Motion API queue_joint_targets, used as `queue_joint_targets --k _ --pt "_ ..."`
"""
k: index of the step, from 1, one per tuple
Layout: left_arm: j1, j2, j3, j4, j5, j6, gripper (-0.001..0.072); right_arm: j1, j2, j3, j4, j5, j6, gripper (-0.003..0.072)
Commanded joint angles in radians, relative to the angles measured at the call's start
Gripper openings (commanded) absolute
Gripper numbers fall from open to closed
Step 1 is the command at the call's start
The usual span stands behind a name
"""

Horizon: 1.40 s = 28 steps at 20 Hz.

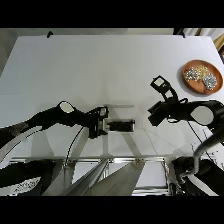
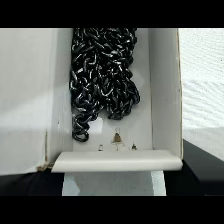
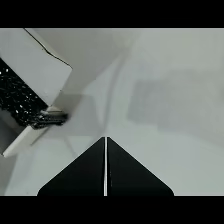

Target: Fold the box and place the chain.

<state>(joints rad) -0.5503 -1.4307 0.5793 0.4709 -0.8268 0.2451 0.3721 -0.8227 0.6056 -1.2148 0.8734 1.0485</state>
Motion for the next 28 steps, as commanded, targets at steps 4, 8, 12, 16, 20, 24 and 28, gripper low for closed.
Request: queue_joint_targets --k 4,8,12,16,20,24,28 --pt "0.0 0.0 0.0 0.0 0.0 0.0 0.0275 -0.01 -0.175 -0.043 0.165 -0.061 -0.494 0.0004" --pt "0.0 0.0 0.0 0.0 0.0 0.0 0.0275 -0.01 -0.231 -0.042 0.023 0.008 -0.755 0.0005" --pt "0.0 0.0 0.0 0.0 0.0 0.0 0.0275 -0.01 -0.232 -0.042 0.169 -0.008 -0.975 0.0031" --pt "0.0 0.0 0.0 0.0 0.0 0.0 0.0275 -0.01 -0.253 -0.042 0.278 -0.027 -1.123 0.0176" --pt "0.0 0.0 0.0 0.0 0.0 0.0 0.0275 -0.01 -0.296 -0.043 0.301 -0.024 -1.144 0.0326" --pt "0.0 0.0 0.0 0.0 0.0 0.0 0.0275 -0.01 -0.31 -0.043 0.38 -0.026 -1.189 0.0323" --pt "0.0 0.0 0.0 0.0 0.0 0.0 0.0275 -0.01 -0.31 -0.043 0.386 -0.025 -1.188 0.0299"
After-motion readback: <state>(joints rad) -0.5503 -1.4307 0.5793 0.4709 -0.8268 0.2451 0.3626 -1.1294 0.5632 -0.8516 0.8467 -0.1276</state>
